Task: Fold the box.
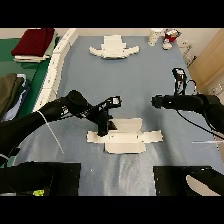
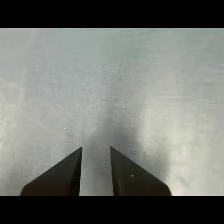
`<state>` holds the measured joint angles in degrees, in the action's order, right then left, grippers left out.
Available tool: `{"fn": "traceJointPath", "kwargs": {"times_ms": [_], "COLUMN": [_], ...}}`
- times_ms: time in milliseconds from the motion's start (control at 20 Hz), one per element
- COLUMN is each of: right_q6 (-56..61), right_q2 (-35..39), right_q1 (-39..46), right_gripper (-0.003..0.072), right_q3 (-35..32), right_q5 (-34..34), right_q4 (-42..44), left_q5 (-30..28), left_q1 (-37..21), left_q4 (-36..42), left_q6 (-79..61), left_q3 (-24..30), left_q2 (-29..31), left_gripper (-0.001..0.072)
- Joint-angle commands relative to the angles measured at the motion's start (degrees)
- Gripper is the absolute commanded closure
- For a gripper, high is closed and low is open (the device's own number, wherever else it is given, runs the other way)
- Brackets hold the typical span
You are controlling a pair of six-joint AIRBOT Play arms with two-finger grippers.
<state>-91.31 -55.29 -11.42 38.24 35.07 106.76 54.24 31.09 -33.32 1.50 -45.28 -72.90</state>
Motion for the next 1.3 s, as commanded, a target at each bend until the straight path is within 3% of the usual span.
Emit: {"fn": "traceJointPath", "kwargs": {"times_ms": [0,50,300,450,650,750,800,850,900,950,1250], "right_q6": [0.0,0.0,3.8,6.1,8.9,9.4,9.4,9.4,9.3,9.2,9.5], "right_q2": [0.3,0.8,8.1,13.8,18.9,18.7,18.2,17.2,15.7,14.0,5.0], "right_q1": [0.0,0.0,-0.4,-6.6,-27.6,-40.3,-46.2,-50.4,-53.7,-56.2,-58.3], "right_gripper": [0.0641,0.0677,0.0682,0.0682,0.0683,0.0681,0.0650,0.0411,0.0122,-0.0034,-0.0029], "right_q3": [0.4,0.8,2.2,1.8,-3.7,-6.4,-7.5,-8.2,-8.7,-9.0,-9.0], "right_q5": [6.7,10.1,28.3,35.3,30.3,25.8,24.8,24.5,24.5,24.0,20.2], "right_q4": [3.2,3.4,3.8,3.7,1.3,-6.0,-10.3,-13.7,-16.2,-17.6,-22.8], "left_q5": [0.4,0.3,0.3,0.3,0.3,0.4,0.4,0.3,0.3,0.3,0.3], "left_q1": [0.0,0.0,0.0,0.0,0.0,0.0,0.0,0.0,0.0,0.0,0.0], "left_q4": [-0.1,-0.1,-0.1,-0.1,-0.1,-0.1,-0.1,-0.1,-0.1,-0.1,-0.1], "left_q6": [0.1,0.0,0.0,0.0,0.0,0.0,0.0,0.0,0.0,0.0,0.0], "left_q3": [0.0,0.0,0.0,0.0,0.0,0.0,0.0,0.0,0.0,0.0,0.0], "left_q2": [0.0,0.0,0.0,0.0,0.0,0.0,0.0,0.0,0.0,0.0,0.0], "left_gripper": [0.0697,0.0698,0.0697,0.0698,0.0698,0.0698,0.0697,0.0698,0.0698,0.0698,0.0698]}}
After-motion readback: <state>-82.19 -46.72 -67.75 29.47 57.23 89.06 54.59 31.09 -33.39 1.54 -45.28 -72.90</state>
